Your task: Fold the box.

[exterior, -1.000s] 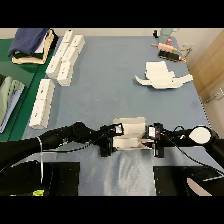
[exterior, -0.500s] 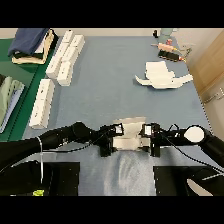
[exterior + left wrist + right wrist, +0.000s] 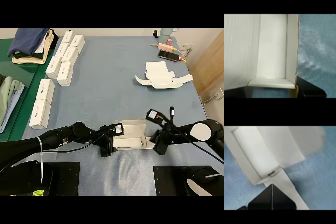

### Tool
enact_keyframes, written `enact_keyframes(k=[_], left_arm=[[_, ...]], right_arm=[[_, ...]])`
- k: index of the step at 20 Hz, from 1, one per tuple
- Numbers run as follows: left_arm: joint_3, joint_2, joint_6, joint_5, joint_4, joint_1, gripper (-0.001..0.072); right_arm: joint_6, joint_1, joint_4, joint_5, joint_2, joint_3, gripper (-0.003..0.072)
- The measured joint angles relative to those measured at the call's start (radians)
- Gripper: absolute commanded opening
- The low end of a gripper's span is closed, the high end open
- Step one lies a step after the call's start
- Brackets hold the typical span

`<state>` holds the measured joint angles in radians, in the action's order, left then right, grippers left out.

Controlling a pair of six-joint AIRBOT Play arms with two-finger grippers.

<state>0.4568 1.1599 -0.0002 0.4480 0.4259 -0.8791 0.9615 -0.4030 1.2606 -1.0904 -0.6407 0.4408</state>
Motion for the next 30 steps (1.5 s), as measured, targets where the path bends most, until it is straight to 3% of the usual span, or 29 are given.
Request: enact_keyframes(k=[4,7,10,16,30], left_arm=[[0.0,0.0,0.001,0.0,0.001,0.0,0.0424],[0.0,0.0,0.002,0.0,0.002,0.0,0.0424],[0.0,0.0,0.002,0.0,0.002,0.0,0.0424],[0.0,0.0,0.003,0.0,0.002,0.0,0.0424],[0.0,0.0,0.003,0.0,0.001,0.0,0.0424]], right_arm=[[0.588,0.075,0.414,-0.105,0.01,0.079,0.0003],[0.793,0.202,0.478,-0.134,-0.05,0.097,0.0002],[0.798,0.337,0.381,-0.145,-0.16,0.103,0.0001],[0.605,0.519,0.043,-0.161,-0.351,0.105,0.0001],[0.438,0.558,-0.238,-0.357,-0.388,0.104,0.0021]])
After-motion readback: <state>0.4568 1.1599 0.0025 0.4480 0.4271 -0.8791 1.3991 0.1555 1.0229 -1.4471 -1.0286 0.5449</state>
